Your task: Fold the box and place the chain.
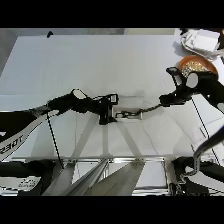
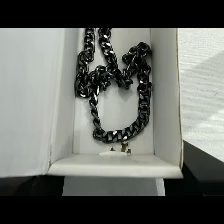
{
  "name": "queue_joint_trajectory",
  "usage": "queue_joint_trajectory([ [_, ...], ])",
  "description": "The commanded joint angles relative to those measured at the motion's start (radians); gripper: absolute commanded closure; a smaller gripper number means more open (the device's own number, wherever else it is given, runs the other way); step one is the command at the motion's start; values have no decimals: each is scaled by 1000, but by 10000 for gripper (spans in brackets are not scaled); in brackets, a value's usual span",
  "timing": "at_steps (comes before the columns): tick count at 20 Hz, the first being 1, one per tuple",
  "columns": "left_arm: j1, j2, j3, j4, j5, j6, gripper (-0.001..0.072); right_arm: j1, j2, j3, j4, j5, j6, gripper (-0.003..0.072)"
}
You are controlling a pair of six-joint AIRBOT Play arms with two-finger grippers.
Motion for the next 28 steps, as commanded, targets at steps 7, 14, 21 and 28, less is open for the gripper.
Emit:
queue_joint_trajectory([
  [7,0,0,0,0,0,0,380,-9,-139,-1,-50,-129,26,290],
  [14,0,0,0,0,0,0,380,-9,-158,-1,-50,-129,23,637],
  [21,0,0,0,0,0,0,380,-9,-96,0,-68,-149,9,476],
  [28,0,0,0,0,0,0,380,-9,-97,0,-66,-196,23,363],
])
